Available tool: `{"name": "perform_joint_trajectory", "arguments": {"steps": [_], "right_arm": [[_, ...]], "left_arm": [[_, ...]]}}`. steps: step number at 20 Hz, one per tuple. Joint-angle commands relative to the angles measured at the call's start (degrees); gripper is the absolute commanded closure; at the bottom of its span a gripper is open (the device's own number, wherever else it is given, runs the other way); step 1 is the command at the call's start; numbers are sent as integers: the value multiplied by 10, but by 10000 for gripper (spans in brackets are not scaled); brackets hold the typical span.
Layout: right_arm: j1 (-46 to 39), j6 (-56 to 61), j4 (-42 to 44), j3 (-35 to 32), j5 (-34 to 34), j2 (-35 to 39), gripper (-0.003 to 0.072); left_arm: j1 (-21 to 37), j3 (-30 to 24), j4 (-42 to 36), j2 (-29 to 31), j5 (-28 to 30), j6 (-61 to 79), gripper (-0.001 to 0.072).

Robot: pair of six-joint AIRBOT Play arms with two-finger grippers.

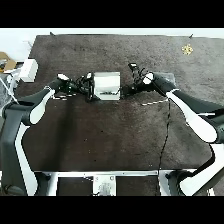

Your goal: Fold the box and place the chain.

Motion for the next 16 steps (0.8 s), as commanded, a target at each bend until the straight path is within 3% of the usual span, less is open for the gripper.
{"name": "perform_joint_trajectory", "arguments": {"steps": [1, 11, 13, 16], "right_arm": [[-4, 29, -31, 1, 4, 8, 686], [-4, 29, -46, 0, 65, 146, 686], [1, 29, -45, -4, 48, 180, 687], [32, 35, -105, -104, 8, 166, 687]], "left_arm": [[0, 0, 0, 0, 0, 0, 483], [0, 0, 0, 0, 0, 0, 483], [0, 0, 0, 0, 0, 0, 483], [0, 0, 0, 0, -1, 0, 483]]}}
